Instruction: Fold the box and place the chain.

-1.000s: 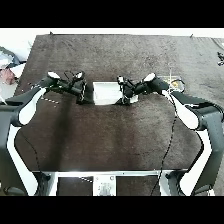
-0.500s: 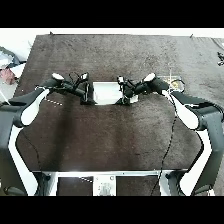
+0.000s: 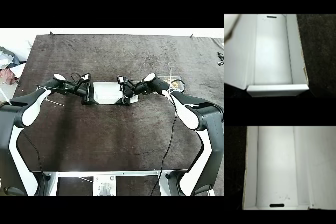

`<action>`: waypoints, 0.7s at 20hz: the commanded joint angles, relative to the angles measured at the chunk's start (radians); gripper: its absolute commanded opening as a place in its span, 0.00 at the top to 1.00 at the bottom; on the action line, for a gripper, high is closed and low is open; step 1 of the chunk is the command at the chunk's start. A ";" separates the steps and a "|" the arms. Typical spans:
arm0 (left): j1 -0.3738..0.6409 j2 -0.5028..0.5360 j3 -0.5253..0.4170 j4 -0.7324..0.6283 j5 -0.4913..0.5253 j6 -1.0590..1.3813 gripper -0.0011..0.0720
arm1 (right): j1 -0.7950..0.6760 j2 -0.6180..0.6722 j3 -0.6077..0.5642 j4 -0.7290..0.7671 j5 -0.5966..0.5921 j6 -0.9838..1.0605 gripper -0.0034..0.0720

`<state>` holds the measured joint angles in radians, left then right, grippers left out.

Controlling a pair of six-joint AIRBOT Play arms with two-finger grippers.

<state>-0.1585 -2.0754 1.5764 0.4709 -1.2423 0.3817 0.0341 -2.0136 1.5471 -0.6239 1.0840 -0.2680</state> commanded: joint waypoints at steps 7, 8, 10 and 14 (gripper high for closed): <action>-0.001 -0.001 -0.001 0.002 0.006 0.014 0.02 | 0.000 0.000 0.000 0.000 0.000 -0.002 0.44; -0.001 -0.001 -0.001 0.002 0.006 0.012 0.02 | 0.000 0.000 0.001 0.000 0.000 -0.002 0.44; -0.001 -0.001 -0.001 0.003 0.013 0.013 0.02 | 0.000 0.000 0.001 0.000 0.000 -0.002 0.44; -0.013 -0.005 -0.001 0.025 0.041 0.013 0.02 | 0.000 0.000 0.000 0.000 0.000 -0.002 0.44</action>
